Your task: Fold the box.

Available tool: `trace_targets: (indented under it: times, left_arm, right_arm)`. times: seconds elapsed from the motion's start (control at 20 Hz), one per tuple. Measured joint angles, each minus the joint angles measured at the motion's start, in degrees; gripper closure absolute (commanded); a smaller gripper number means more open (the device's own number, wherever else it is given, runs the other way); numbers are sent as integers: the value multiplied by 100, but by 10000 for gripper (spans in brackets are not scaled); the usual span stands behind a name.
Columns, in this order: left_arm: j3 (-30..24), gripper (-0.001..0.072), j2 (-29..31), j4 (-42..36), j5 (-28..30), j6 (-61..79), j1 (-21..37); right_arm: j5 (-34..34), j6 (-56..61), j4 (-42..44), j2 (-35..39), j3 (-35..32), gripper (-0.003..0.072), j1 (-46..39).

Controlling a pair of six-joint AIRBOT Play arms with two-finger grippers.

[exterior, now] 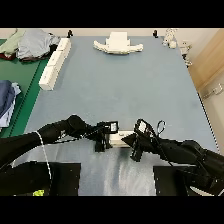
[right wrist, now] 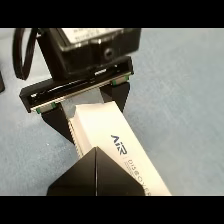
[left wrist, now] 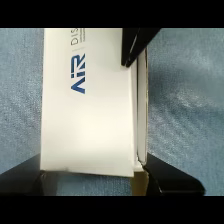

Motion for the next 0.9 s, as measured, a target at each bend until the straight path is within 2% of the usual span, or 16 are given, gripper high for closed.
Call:
trace_targets:
  times: [0.35, 0.9]
  left_arm:
    - [0, 188, 0, 0, 2, 0, 0]
    - [0, 187, -2, 0, 4, 0, 0]
  right_arm:
    - [726, 313, 94, -114, -411, 682, 280]
    - [887, 358, 109, -348, -470, 683, 313]
